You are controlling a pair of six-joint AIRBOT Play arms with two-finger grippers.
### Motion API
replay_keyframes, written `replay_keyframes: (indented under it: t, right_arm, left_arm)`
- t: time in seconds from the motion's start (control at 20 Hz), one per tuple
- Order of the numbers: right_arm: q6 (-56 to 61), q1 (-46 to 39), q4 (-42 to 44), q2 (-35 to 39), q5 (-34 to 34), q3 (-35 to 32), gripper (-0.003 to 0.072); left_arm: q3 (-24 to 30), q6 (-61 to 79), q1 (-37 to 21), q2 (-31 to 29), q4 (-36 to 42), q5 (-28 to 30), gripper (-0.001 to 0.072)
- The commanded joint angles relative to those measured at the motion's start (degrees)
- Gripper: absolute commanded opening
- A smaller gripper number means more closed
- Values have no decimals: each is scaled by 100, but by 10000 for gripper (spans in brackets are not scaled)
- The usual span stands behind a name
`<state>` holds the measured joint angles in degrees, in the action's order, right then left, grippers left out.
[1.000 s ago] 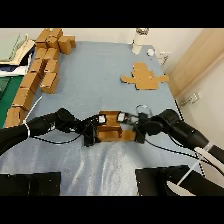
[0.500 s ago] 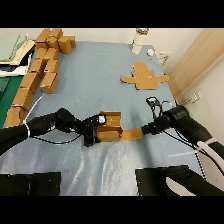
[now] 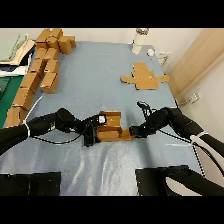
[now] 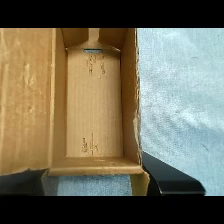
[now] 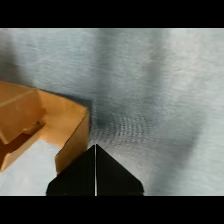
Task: Fold the box.
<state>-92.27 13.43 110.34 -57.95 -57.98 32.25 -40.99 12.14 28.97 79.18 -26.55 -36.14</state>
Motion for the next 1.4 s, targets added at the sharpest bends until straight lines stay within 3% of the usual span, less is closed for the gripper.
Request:
replay_keyframes:
  t: [0.0,0.15,0.2,0.3,0.6,0.7,0.85,1.1,1.35]
  right_arm:
    - [-146,24,511,214,-103,22,4]
    - [-208,26,748,507,-107,192,6]
    - [-210,26,813,579,-109,243,38]
    - [-210,26,944,621,-120,267,285]
    - [-236,61,1335,470,-114,267,289]
    - [-227,251,1335,463,-50,267,511]
    - [199,601,1012,323,258,297,507]
    - [1709,1609,-411,-315,199,925,501]
    - [3488,2824,-2168,-1110,-715,1902,501]
  left_arm:
    - [-2,-2,-2,0,0,-2,466]
    - [-2,-2,-2,0,0,0,466]
    - [-2,0,-2,0,0,0,466]
    - [-2,-2,-2,0,0,-2,466]
    - [-2,0,-2,0,0,-2,466]
    - [-2,-2,-2,0,0,0,466]
    - [-2,-2,-2,0,0,0,466]
    - [-2,-2,-2,0,0,0,466]
    - [-2,0,-2,0,0,0,466]
